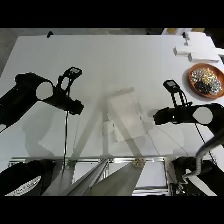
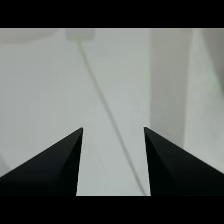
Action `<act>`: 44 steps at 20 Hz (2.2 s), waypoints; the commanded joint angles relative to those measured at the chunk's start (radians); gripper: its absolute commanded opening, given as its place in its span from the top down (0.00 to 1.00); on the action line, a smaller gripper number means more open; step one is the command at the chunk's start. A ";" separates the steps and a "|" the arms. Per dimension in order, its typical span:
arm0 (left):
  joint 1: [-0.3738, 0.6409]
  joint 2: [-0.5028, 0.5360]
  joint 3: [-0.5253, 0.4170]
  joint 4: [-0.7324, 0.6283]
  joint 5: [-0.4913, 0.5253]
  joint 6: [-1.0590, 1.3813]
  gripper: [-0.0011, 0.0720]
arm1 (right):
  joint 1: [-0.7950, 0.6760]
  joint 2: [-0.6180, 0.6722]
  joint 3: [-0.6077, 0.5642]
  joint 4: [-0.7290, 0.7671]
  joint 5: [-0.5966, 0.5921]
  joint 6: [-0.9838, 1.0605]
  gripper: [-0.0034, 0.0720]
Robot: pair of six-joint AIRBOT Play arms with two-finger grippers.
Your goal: Fold the box and place the chain.
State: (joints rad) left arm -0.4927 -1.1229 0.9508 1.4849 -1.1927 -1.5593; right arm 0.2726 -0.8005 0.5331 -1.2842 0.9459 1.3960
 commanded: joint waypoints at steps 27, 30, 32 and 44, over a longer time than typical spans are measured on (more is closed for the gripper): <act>0.069 -0.545 -0.001 -1.152 0.030 1.091 0.52 | 0.033 0.010 -0.025 0.006 -0.022 0.021 0.93; 0.077 -0.544 -0.001 -1.085 0.015 1.092 0.74 | 0.033 0.010 -0.025 0.005 -0.023 0.017 0.93; 0.084 -0.544 -0.001 -1.074 0.006 1.116 0.92 | 0.033 0.010 -0.025 0.005 -0.023 0.017 0.93; -0.069 -0.367 0.014 -0.874 0.205 1.569 0.98 | 0.033 0.027 0.071 0.010 0.116 0.016 0.40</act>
State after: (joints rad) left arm -0.5049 -1.5394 0.9592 0.4911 -1.0607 -0.1139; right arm 0.3046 -0.7811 0.5610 -1.2701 0.9901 1.4136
